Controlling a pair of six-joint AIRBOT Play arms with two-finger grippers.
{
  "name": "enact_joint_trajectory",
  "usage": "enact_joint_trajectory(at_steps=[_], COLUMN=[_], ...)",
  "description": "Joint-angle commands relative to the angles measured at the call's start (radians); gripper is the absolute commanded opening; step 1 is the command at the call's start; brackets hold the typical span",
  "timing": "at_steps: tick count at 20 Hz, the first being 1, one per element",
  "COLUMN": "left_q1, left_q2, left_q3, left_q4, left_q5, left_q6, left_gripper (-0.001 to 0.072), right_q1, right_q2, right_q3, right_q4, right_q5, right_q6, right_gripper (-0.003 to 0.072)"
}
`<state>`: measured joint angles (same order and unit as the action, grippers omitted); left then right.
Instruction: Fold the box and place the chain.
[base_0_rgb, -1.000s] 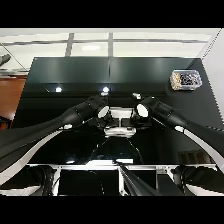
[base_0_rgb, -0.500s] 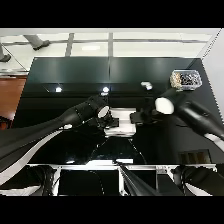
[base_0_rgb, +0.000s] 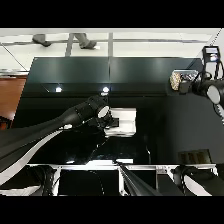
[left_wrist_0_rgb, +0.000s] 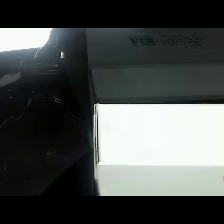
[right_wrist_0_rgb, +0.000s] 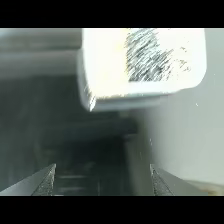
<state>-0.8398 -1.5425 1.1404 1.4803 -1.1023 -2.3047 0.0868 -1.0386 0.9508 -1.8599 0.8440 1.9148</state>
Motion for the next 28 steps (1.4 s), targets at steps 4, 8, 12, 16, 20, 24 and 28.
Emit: enact_joint_trajectory(at_steps=[4,8,12,16,20,24,28], left_q1=[0.001,0.001,0.001,0.001,0.001,0.001,0.001], left_q2=[0.0,0.0,-0.003,-0.012,-0.012,-0.012,-0.012], left_q3=[0.001,0.001,0.001,0.001,0.001,0.001,0.001], left_q4=[0.0,0.0,0.001,0.0,0.0,-0.001,-0.001], left_q5=[0.005,0.002,0.002,-0.002,-0.002,-0.003,-0.007], left_q6=[0.0,0.0,0.001,0.0,0.0,0.0,0.0], left_gripper=[0.0031,0.0031,0.0031,0.0031,0.0031,0.0031,0.0031], right_q1=[-0.307,-0.318,-0.323,-0.323,-0.319,-0.315,-0.322], right_q2=[-0.572,-0.821,-0.87,-0.898,-0.924,-0.937,-0.908], right_q3=[0.525,0.835,0.854,0.854,0.854,0.854,0.858], right_q4=[0.58,0.55,0.591,0.623,0.651,0.655,0.657], right_q5=[0.093,0.315,0.285,0.286,0.284,0.278,0.281], right_q6=[0.067,0.286,0.346,0.356,0.355,0.324,0.187], right_gripper=[0.0712,0.0709,0.0643,0.0642,0.0641,0.0383,0.0015])
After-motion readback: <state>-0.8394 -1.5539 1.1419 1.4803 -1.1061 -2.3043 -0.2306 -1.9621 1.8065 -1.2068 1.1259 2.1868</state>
